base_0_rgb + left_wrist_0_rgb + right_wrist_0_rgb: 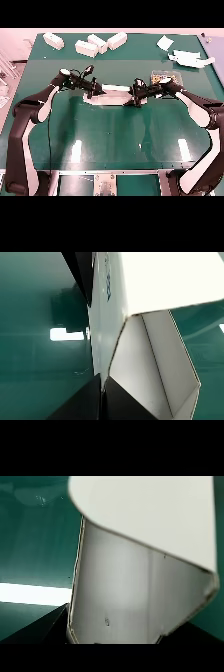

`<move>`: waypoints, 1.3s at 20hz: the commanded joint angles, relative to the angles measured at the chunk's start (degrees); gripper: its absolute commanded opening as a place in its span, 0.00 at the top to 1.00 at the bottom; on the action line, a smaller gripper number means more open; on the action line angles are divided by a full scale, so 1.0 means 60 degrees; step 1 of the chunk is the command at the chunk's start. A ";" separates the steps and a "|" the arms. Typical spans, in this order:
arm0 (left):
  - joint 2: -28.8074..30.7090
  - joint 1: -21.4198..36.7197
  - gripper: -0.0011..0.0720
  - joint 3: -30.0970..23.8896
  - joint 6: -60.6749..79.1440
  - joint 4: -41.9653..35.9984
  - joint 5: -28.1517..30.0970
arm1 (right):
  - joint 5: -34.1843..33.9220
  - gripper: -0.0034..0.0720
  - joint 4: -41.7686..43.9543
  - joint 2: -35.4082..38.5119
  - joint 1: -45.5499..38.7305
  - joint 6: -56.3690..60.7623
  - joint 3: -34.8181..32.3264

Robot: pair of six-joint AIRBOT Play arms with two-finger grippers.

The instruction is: Fold the box and place the chain.

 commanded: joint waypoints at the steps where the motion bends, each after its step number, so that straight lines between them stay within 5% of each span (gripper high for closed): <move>1: 0.0000 -0.0004 0.95 0.0000 0.0011 0.0000 0.0007 | 0.0004 0.32 0.0004 -0.0007 0.0004 0.0000 0.0004; 26: 0.0000 -0.0004 0.95 0.0000 -0.0004 -0.0186 -0.0044 | 0.0007 0.32 0.0011 -0.0007 0.0007 0.0004 -0.0015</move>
